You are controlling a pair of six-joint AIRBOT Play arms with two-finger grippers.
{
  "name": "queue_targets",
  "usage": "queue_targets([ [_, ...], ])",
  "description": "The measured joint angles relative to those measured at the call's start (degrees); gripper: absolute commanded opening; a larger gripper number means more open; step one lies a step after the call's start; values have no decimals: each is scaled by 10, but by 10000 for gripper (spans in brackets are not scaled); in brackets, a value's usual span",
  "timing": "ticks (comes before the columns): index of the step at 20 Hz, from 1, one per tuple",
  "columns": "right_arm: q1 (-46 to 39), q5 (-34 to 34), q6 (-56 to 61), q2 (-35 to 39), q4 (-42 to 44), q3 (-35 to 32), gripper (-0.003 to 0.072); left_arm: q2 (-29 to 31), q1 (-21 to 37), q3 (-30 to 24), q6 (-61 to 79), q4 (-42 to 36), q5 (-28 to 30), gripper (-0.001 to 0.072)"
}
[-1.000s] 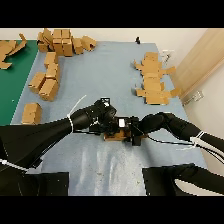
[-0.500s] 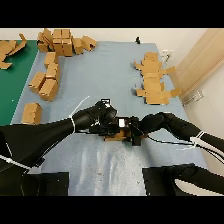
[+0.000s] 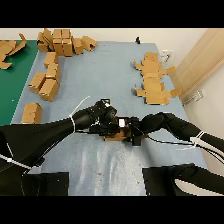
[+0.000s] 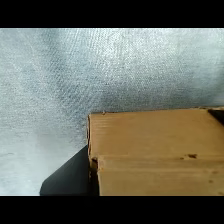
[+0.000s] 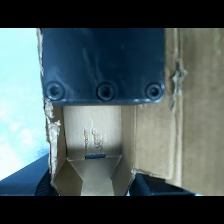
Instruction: Fold the box.
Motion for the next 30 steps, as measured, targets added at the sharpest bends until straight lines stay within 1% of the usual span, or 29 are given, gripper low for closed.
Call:
queue_targets([
  [1, 0, 0, -2, 0, -1, 0, 499, -1, 0, 1, 2, -8, 6, 552],
  [2, 0, 0, -2, 0, -1, 0, 499, -1, -1, 2, 2, -18, 7, 550],
  [9, 0, 0, -1, 0, -1, 0, 499, 2, 1, 19, 0, -8, -3, 550],
  [13, 0, 0, -1, 0, -1, 0, 498, 9, 3, 24, 0, -6, -24, 550],
  [18, 0, 0, 0, 0, -1, 0, 499, 39, 14, 26, 0, 5, -53, 549],
  [19, 0, 0, 0, 0, -1, 0, 499, 46, 17, 26, 0, 9, -60, 515],
  [20, 0, 0, 0, 0, -1, 0, 499, 52, 20, 26, 0, 14, -67, 446],
  [21, 0, 0, 0, 0, -1, 0, 499, 56, 24, 26, 0, 18, -74, 420],
  [26, 0, 0, 0, 0, -1, 0, 499, 67, 31, 26, 0, 23, -88, 419],
  [27, 0, 0, 0, 0, -1, 0, 499, 68, 32, 26, 0, 24, -89, 376],
  [28, 0, 0, 0, 0, -1, 0, 499, 68, 32, 26, 0, 24, -89, 214],
  [29, 0, 0, 0, 0, -1, 0, 499, 69, 32, 26, 0, 24, -91, 171],
  [30, 0, 0, 0, 0, -1, 0, 499, 70, 32, 27, 0, 24, -93, 170],
])
